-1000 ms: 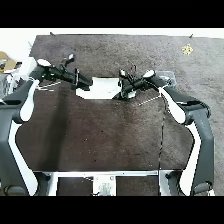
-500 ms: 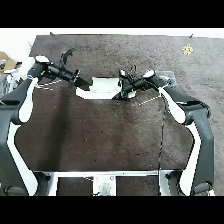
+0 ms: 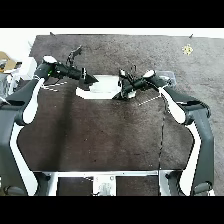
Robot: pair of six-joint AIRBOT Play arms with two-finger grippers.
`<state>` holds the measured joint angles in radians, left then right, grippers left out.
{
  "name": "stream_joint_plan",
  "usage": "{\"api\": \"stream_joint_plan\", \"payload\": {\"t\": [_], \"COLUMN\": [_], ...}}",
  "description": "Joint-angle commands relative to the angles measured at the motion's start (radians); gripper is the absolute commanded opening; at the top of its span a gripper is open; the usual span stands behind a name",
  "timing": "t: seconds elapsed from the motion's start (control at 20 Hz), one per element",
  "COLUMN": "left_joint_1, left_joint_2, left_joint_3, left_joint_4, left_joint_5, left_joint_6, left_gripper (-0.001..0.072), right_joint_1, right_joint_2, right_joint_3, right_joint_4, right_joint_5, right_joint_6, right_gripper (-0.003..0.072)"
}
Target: Fold the box and place the chain.
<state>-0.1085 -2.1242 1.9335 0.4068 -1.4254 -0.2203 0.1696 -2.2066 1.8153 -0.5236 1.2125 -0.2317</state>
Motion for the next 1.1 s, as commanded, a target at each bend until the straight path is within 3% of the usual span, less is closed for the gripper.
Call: {"api": "stream_joint_plan", "payload": {"t": [0.0, 0.25, 1.05], "left_joint_1": [-0.003, -0.003, -0.034], "left_joint_2": [-0.003, -0.006, -0.078], "left_joint_3": [0.000, -0.002, -0.002], "left_joint_4": [0.045, 0.081, 0.142], "left_joint_5": [0.135, 0.270, 0.207], "left_joint_6": [-0.040, -0.079, -0.105], "left_gripper": [0.0011, 0.0011, 0.0010], "right_joint_1": [0.000, 0.000, 0.000], "right_joint_2": [-0.001, -0.001, -0.001], "right_joint_3": [0.000, 0.000, 0.000], "right_joint_4": [0.000, 0.000, 0.000], "right_joint_5": [0.000, 0.000, 0.000], "right_joint_6": [0.000, 0.000, 0.000], "right_gripper": [0.0384, 0.0384, 0.0384]}}
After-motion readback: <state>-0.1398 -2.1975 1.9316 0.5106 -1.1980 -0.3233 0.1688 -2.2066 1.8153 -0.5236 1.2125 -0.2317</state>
